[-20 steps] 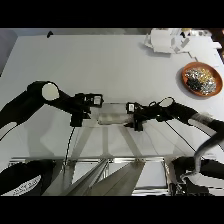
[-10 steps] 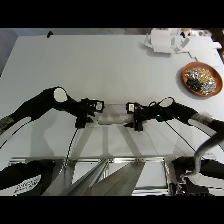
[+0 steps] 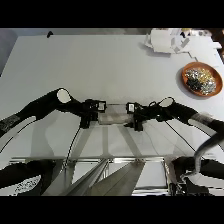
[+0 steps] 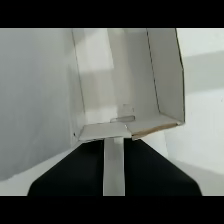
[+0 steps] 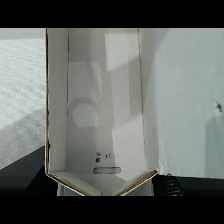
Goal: Fold the box and place the chain.
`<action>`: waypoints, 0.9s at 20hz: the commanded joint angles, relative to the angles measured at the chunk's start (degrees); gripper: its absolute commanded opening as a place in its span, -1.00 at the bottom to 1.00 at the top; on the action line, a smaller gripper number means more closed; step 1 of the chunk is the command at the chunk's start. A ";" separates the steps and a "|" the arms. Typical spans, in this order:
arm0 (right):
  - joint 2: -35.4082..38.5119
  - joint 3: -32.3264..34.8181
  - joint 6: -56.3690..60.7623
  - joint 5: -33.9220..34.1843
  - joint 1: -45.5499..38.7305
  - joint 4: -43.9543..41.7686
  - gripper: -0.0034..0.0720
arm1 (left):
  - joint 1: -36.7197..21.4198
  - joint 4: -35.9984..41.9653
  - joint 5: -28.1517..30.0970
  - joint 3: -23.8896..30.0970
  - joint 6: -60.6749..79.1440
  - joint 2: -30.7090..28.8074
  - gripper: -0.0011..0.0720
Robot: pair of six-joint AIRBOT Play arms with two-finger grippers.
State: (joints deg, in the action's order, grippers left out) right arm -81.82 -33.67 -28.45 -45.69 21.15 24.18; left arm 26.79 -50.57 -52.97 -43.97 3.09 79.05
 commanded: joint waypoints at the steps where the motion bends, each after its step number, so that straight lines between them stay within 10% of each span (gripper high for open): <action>1: 0.02 0.00 0.04 0.00 -0.02 -0.02 0.19 | 0.66 2.45 0.17 0.02 0.57 0.74 -0.61; 7: 0.02 -0.02 0.04 0.00 -0.02 -0.02 0.19 | 1.88 4.28 0.13 0.02 0.50 1.62 -0.57; 10: 0.04 0.00 0.04 0.00 -0.02 -0.02 0.19 | 2.38 4.90 0.09 0.00 -0.66 1.60 -0.20; 18: 0.04 0.00 0.04 0.00 -0.02 -0.02 0.19 | 2.05 4.68 -2.21 0.02 -8.24 0.76 -0.30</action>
